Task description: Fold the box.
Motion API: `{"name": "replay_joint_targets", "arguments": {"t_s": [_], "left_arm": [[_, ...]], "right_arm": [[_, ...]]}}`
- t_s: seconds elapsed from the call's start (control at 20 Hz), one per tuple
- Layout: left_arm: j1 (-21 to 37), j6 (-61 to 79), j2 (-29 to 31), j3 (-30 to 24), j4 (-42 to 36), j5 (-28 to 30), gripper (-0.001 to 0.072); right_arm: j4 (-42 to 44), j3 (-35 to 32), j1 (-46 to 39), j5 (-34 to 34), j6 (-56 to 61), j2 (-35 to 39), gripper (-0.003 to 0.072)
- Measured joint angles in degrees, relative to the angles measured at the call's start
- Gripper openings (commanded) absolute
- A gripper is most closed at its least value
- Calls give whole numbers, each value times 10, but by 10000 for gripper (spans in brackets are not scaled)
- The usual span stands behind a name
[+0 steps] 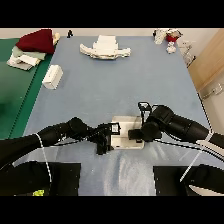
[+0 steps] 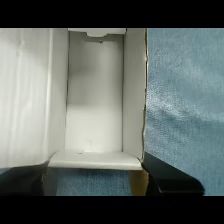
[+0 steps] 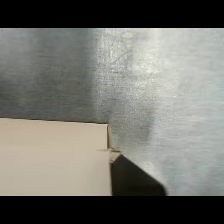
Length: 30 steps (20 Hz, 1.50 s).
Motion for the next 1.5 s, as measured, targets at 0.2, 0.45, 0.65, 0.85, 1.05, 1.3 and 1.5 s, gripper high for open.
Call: {"name": "replay_joint_targets", "arguments": {"t_s": [0.2,0.45,0.65,0.85,1.05,1.3,1.5], "left_arm": [[0,-2,0,0,0,0,392],[0,2,0,0,1,0,392],[0,1,0,0,1,0,392],[0,0,0,0,1,0,392],[0,0,0,0,0,0,392],[0,0,0,0,0,0,392],[0,0,0,0,0,0,392]], "right_arm": [[-3,0,0,0,9,-1,2],[9,2,1,21,12,-1,450],[5,8,1,8,3,10,450],[-25,26,0,-45,-1,47,356],[-65,43,-2,-103,-4,105,261],[-88,43,-95,-120,-52,100,3],[51,42,-234,-51,-214,28,2]]}}
